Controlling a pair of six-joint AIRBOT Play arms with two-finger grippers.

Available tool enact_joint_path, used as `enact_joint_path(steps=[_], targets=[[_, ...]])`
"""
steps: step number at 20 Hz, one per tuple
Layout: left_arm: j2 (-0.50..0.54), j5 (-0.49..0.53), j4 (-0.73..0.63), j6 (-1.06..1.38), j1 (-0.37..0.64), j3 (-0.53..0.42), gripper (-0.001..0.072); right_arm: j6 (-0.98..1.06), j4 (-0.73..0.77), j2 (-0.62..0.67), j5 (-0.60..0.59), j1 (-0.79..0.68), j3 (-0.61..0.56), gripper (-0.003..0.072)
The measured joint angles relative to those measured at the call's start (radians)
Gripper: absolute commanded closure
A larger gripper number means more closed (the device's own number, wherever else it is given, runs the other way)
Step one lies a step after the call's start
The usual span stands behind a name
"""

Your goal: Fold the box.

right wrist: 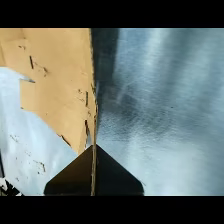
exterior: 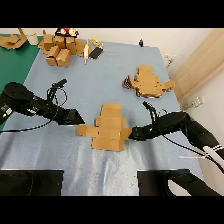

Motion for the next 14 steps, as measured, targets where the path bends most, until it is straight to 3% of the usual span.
enact_joint_path(steps=[9,14], targets=[[-0.247,0.015,-0.111,0.198,0.0,0.0,0.0229,-0.09,0.025,0.072,0.015,0.212,-0.059,0.0684],[-0.31,0.045,-0.093,0.233,0.005,-0.03,0.0229,-0.108,0.018,0.09,0.055,0.283,-0.066,0.0684]])
